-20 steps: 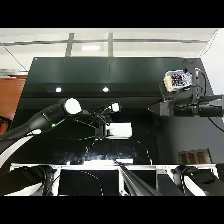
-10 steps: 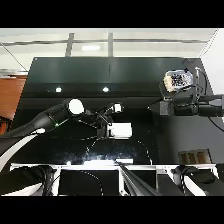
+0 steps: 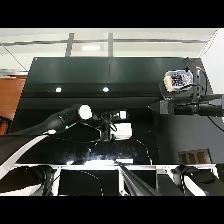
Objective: Fold the box and place the chain.
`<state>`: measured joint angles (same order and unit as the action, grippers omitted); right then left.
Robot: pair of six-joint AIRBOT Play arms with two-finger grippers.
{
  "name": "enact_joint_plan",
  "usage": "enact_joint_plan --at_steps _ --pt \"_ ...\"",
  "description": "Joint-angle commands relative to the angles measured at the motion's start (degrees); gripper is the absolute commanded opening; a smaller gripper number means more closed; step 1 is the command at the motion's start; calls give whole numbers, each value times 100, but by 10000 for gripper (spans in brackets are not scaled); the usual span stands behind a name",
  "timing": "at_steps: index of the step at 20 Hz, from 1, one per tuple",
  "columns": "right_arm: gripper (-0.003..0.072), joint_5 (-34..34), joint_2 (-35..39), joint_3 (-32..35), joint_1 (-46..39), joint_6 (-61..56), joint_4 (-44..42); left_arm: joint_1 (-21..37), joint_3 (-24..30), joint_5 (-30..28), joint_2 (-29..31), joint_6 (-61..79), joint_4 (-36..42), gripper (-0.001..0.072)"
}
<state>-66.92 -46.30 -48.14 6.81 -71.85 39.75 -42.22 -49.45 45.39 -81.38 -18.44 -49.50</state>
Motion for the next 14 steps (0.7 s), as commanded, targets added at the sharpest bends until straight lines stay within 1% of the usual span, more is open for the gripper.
enact_joint_plan --at_steps 1,2,3,4,5,6,8,10,12,14 --pt "12 72 4 -4 -2 0 -2 -234 2 -457 -140 -304 -551 708" --pt "12 85 4 -4 -2 2 2 -232 -2 -446 -127 -483 -713 692" --pt "12 120 4 -4 -2 2 7 -223 -2 -352 -90 -636 -872 521" --pt "12 153 4 -4 -4 2 24 -175 -2 -243 -7 -719 -1060 289" --pt "13 170 4 -4 -4 0 66 -57 -2 -166 98 -802 -1165 273" --pt "13 179 4 -4 -9 0 109 157 -2 -116 221 -859 -1185 273" --pt "12 199 4 -4 -68 -2 103 944 -46 -120 450 -1139 -1276 273" --pt "12 289 4 -4 -74 -2 90 2153 -254 -127 485 -1574 -1335 275" --pt "13 361 4 -4 -74 -2 83 3344 -647 -197 297 -1698 -1327 275" --pt "13 420 4 -4 -72 -31 83 4450 -1482 -133 -251 -2044 -1331 276"
